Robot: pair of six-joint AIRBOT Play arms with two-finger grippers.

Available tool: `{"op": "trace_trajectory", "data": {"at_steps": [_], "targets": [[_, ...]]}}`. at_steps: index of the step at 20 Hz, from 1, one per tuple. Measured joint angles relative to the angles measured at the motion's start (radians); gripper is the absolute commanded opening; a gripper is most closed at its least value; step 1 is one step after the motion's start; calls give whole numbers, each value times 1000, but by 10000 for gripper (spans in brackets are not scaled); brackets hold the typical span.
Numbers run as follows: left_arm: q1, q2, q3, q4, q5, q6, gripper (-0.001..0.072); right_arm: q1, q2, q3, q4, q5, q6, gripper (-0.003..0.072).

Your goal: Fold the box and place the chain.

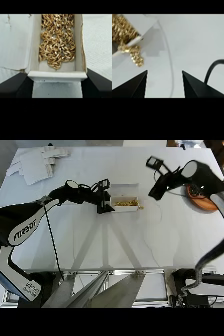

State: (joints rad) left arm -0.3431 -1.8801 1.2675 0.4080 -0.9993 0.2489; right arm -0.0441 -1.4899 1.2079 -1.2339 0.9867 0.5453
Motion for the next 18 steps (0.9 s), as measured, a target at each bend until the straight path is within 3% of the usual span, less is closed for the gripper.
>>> {"op": "trace_trajectory", "data": {"at_steps": [12, 16, 18], "targets": [[0, 0, 0, 0, 0, 0, 278, 100, -118, -42, -5, 15, -103, 465], [0, 0, 0, 0, 0, 0, 278, 106, -152, -42, -37, -6, -101, 328], [0, 0, 0, 0, 0, 0, 278, 107, -164, -41, -45, -22, -87, 169]]}}
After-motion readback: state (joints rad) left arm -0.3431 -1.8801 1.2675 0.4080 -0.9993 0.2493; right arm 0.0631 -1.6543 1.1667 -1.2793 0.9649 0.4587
